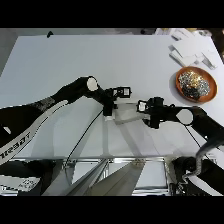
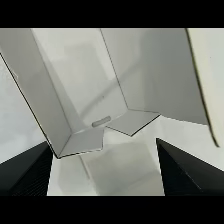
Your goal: Fold the box and place the chain.
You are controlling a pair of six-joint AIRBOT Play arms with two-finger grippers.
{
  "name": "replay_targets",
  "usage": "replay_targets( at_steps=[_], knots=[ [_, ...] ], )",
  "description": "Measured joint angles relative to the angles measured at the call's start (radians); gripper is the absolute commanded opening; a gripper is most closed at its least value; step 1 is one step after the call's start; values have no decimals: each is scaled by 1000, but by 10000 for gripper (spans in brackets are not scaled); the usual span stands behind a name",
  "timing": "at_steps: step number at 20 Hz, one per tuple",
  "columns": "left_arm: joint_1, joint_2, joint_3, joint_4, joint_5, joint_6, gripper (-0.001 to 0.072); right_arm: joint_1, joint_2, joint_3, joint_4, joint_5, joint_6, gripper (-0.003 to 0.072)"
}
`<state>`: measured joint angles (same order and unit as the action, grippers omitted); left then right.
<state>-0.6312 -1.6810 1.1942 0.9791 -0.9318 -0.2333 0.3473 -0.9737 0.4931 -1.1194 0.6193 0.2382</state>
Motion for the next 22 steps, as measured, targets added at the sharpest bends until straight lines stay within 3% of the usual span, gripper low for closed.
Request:
replay_targets(
  at_steps=[6, 10, 15, 22],
  knots=[
    [0, 0, 0, 3, 3, 1, 11, -150, -106, 30, 299, 70, -352, 697],
    [0, 0, 0, 3, 3, 1, 11, -204, -161, 51, 391, 101, -476, 696],
    [0, 0, 1, 4, 3, 1, 11, -198, -202, 83, 419, 146, -516, 690],
    [0, 0, 1, 2, 0, 1, 11, -147, -166, 45, 283, 192, -380, 689]
  ],
)
